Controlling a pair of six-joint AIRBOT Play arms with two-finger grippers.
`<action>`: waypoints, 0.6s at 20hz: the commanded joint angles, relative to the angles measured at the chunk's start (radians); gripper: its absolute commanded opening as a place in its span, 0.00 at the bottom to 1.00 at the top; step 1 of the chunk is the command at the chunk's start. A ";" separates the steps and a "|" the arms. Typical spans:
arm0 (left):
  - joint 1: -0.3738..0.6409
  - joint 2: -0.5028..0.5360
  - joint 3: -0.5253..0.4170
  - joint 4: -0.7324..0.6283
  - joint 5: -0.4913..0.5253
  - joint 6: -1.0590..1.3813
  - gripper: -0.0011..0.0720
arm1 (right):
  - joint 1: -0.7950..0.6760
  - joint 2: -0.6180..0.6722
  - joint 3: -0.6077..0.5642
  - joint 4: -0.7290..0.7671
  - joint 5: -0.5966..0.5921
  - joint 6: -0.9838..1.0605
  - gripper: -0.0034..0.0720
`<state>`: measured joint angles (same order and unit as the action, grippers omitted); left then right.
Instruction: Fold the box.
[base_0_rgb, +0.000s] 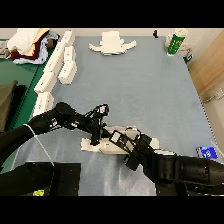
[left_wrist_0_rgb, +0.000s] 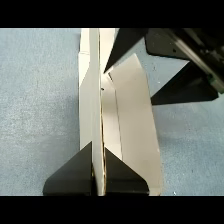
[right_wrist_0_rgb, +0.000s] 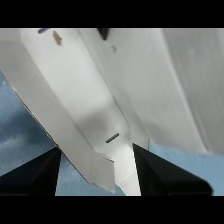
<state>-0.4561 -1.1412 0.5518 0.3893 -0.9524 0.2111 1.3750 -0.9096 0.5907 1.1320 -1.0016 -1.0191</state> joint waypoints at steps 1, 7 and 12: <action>0.001 0.000 0.001 0.000 0.000 0.001 0.03 | 0.002 0.033 0.002 -0.055 -0.087 0.163 0.93; 0.001 0.000 0.001 0.000 0.000 0.000 0.03 | -0.014 0.032 -0.019 -0.079 -0.051 0.026 1.00; 0.001 0.000 0.001 0.000 0.000 0.000 0.03 | -0.204 0.155 -0.126 0.148 0.166 -0.375 1.00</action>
<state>-0.4561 -1.1412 0.5518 0.3889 -0.9524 0.2111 1.2652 -0.8181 0.5167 1.1419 -0.9672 -1.1416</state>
